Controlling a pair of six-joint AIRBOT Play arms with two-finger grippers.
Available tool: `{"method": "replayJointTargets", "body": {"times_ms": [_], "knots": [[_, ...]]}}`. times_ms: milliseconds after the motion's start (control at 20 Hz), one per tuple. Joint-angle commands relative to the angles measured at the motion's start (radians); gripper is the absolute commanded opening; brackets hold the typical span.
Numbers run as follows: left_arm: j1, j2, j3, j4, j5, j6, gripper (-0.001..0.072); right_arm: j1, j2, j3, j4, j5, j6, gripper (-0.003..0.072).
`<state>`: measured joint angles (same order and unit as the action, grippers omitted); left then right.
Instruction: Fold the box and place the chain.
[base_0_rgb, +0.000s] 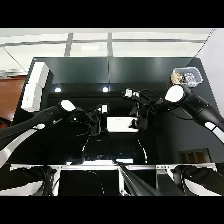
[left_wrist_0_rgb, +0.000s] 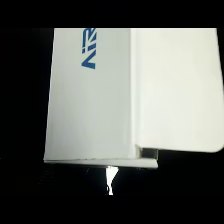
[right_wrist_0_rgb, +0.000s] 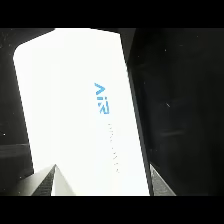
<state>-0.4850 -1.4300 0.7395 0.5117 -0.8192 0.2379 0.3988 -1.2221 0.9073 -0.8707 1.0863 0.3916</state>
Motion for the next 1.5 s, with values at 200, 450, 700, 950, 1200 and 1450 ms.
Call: {"method": "replayJointTargets", "body": {"times_ms": [200,450,700,950,1200,1450], "knots": [[0.000,0.000,0.000,0.000,-0.002,0.001,0.0369,0.008,-0.001,-0.001,-0.002,-0.010,-0.014,0.0396],[0.000,0.000,0.001,0.000,-0.002,0.001,0.0369,0.008,-0.001,-0.001,-0.010,-0.008,-0.006,0.0241],[0.000,0.000,0.001,0.000,-0.001,0.001,0.0369,0.008,-0.003,-0.001,-0.020,-0.016,-0.002,0.0242],[0.000,0.000,0.001,0.000,-0.001,0.001,0.0369,0.008,-0.015,-0.001,-0.019,-0.010,-0.002,0.0241],[0.000,0.000,0.001,0.000,-0.001,0.001,0.0369,0.008,-0.015,-0.001,-0.020,0.027,0.018,0.0241],[0.000,0.000,0.001,0.000,-0.002,0.001,0.0369,0.008,-0.015,-0.001,-0.021,0.037,0.046,0.0241]]}}
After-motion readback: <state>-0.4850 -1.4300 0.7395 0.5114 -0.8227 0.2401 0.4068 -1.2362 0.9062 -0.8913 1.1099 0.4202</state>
